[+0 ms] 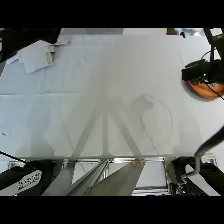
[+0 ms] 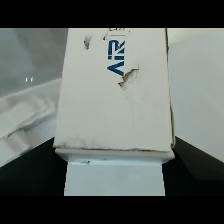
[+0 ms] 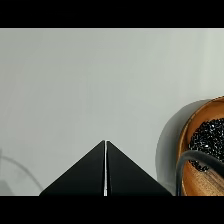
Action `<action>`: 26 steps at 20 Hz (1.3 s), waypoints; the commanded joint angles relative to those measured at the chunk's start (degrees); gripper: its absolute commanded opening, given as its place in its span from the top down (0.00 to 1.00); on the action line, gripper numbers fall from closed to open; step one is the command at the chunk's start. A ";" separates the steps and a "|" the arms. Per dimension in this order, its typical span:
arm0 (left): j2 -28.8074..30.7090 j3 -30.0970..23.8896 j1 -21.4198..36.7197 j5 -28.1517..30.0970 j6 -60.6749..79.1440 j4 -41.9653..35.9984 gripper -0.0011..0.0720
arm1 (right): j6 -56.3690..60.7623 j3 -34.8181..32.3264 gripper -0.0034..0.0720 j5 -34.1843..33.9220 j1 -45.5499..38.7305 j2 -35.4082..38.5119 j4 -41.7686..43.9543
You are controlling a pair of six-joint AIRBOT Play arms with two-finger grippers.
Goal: Fold the box and place the chain.
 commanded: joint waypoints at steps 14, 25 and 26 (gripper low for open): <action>-20.87 -1.11 4.33 -8.85 -27.06 18.47 0.97 | 0.00 0.02 0.94 0.00 -0.02 0.04 0.00; -25.00 -1.09 3.93 -9.44 -26.53 18.60 0.33 | 0.00 0.02 0.94 0.00 -0.02 0.04 0.00; -24.74 -1.09 3.93 -10.67 -26.23 19.47 0.27 | 0.00 0.02 0.94 0.00 -0.02 0.04 0.00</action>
